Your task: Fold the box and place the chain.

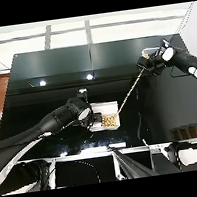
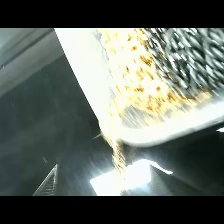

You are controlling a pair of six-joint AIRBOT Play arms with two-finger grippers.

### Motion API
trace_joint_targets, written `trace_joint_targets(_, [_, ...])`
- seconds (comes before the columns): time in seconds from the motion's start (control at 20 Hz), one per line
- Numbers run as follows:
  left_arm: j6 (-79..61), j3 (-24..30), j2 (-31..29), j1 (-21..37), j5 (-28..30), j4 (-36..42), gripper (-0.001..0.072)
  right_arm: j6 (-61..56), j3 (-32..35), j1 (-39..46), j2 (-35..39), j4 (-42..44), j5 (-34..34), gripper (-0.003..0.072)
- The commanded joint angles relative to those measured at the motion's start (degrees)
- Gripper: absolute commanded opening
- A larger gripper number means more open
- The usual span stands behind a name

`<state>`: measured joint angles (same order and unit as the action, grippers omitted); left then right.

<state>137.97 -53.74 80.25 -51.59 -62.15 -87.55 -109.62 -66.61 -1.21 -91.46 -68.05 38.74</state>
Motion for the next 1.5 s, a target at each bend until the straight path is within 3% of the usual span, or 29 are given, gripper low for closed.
trace_joint_targets(0.0, [0.02, 0.04, 0.00, 0.02, -0.15, 0.00, 0.0028, -2.47, -3.39, 0.17, -3.69, 0.96, -0.50, 0.0340])
trace_joint_targets(0.05, [0.04, 0.04, 0.00, 0.00, -0.15, 0.00, 0.0027, -2.43, -3.72, 0.17, -3.67, 0.96, 0.20, 0.0063])
trace_joint_targets(0.1, [0.02, 0.04, 0.00, 0.00, -0.22, 0.00, 0.0027, -1.99, -4.28, 0.17, -3.67, 0.92, 1.77, 0.0012])
trace_joint_targets(0.35, [0.04, 0.04, 0.00, 0.02, -1.20, 0.00, 0.0027, 10.69, -6.23, 1.22, 1.16, 0.31, 14.40, 0.0010])
trace_joint_targets(0.5, [0.02, 0.04, 0.00, 0.02, -1.57, -0.07, 0.0027, 21.35, -6.12, 0.02, 13.33, -0.46, 23.96, 0.0006])
trace_joint_targets(0.65, [0.04, 0.04, 0.00, 0.02, -1.38, -0.07, 0.0027, 22.56, -6.03, -4.04, 29.24, -4.81, 26.01, 0.0006])
trace_joint_targets(0.8, [0.02, 0.04, 0.00, 0.02, -1.44, -0.04, 0.0027, 22.47, -6.03, -7.08, 39.71, -3.06, 28.15, 0.0007])
trace_joint_targets(1.05, [0.04, 0.04, 0.00, 0.02, -1.44, -0.02, 0.0027, 22.47, -5.60, -14.23, 43.80, 1.05, 38.32, 0.0007])
trace_joint_targets(1.25, [0.02, 0.04, 0.00, 0.00, -1.57, 0.00, 0.0027, 22.38, 0.09, -24.15, 43.76, 3.82, 35.47, 0.0006])
trace_joint_targets(1.45, [0.02, 0.04, 0.00, 0.00, -1.60, 0.02, 0.0027, 22.21, 11.28, -31.80, 43.50, 9.62, 25.05, 0.0006])
